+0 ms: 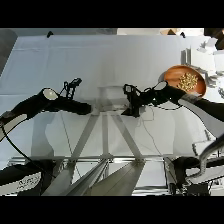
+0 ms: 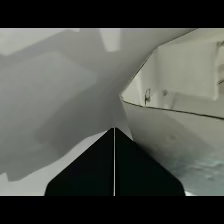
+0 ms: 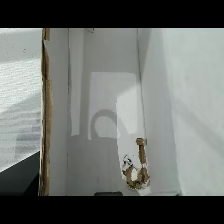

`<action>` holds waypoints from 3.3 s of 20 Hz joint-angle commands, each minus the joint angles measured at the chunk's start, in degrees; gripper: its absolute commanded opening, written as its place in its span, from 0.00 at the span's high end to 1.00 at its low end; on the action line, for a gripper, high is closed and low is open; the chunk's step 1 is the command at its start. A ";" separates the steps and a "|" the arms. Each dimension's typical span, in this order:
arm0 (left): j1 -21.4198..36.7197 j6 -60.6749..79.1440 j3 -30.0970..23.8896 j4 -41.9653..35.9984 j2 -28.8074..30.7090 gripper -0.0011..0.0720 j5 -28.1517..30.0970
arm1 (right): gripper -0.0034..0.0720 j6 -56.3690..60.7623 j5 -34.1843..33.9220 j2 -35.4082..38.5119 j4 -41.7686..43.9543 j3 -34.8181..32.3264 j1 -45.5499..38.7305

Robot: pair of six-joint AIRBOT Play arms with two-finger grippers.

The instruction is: Fold the box and place the chain.

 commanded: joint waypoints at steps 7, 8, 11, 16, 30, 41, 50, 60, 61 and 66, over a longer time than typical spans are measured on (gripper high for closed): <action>-0.39 0.35 -0.02 -13.88 2.58 0.76 -1.16 | 0.26 0.00 0.02 0.04 0.02 -0.02 -0.02; -0.39 0.37 -0.02 -15.45 2.89 0.59 -1.14 | 0.26 0.00 0.02 0.04 0.02 -0.02 -0.02; -0.39 0.33 -0.02 -16.33 2.97 0.56 -0.94 | 0.26 0.00 0.02 0.04 0.02 -0.02 -0.02; -0.39 0.37 -0.02 -15.45 2.97 0.54 -0.85 | 0.26 0.00 0.02 0.04 0.02 -0.02 -0.02; -0.37 -0.33 -0.02 -8.94 9.27 0.54 4.20 | 0.26 0.00 0.02 0.04 0.02 -0.02 -0.02; -5.20 0.17 -0.09 -8.87 8.33 0.49 7.02 | 0.26 0.00 0.02 0.04 0.02 -0.02 -0.02; 2.75 -2.16 -0.09 5.64 16.44 0.81 1.68 | 0.26 0.00 0.02 0.04 0.02 -0.02 -0.02; 1.62 -20.46 -1.90 17.86 9.77 0.97 1.62 | 0.26 0.00 0.02 0.04 0.02 -0.02 -0.02; 0.85 -20.44 -1.90 16.17 8.31 0.97 2.19 | 0.26 0.00 0.02 0.04 0.00 -0.02 -0.02; -2.25 -15.26 -1.90 4.28 4.02 0.97 4.92 | 0.26 0.00 0.02 0.04 0.02 -0.02 -0.02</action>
